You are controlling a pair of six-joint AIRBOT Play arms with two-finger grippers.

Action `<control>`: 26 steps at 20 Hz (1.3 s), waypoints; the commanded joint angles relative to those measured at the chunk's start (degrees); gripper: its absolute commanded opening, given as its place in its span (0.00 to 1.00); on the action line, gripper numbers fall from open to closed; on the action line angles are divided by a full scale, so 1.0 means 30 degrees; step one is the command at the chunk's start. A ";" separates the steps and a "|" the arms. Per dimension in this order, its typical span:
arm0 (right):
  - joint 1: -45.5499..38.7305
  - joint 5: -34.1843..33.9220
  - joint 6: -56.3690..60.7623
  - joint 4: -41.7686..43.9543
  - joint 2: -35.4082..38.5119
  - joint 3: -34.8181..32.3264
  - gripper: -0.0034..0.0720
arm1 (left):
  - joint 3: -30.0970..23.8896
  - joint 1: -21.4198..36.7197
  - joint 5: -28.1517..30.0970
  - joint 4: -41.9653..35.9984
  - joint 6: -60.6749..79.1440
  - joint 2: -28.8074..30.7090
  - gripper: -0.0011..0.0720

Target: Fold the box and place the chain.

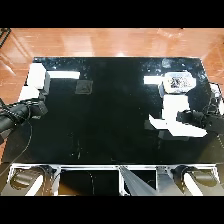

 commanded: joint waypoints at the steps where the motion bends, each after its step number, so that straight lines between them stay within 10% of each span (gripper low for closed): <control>1: 0.0007 0.0007 0.0000 0.0007 0.0007 -0.0007 0.07 | 0.0000 0.0015 0.1107 0.0007 0.0007 0.0015 0.05; 7: 0.0007 0.2514 0.0007 0.0590 0.0000 -0.0007 0.08 | 0.0000 0.0015 0.2820 -0.0007 0.0007 -0.0073 0.06; 8: 0.0007 0.3162 0.0007 0.0874 -0.0007 -0.0007 0.09 | -0.0007 0.0022 0.2827 0.0015 0.0007 -0.0328 0.31; 9: 0.0007 0.3497 0.0029 0.0962 -0.0007 -0.0007 0.38 | -0.0007 0.0015 0.2834 0.0015 0.0007 -0.0707 0.84; 10: 0.0007 0.3504 0.0058 0.0925 -0.0015 -0.0015 0.98 | -0.0007 0.0015 0.2841 0.0015 0.0022 -0.1260 0.86; 17: -0.6302 0.2375 0.6987 -0.9143 -0.0867 0.1078 0.97 | -0.0007 0.0015 0.2280 -0.1945 0.0022 -0.2710 0.86; 22: -1.7711 0.1763 0.0364 0.0364 -0.5566 0.2688 0.97 | -0.0007 0.0015 0.1435 -0.1945 0.0036 -0.2849 0.86; 26: -2.0983 -0.4641 -0.7410 0.5085 -1.1242 0.5268 0.97 | -0.0007 0.0015 0.1260 -0.1945 0.0036 -0.3555 0.86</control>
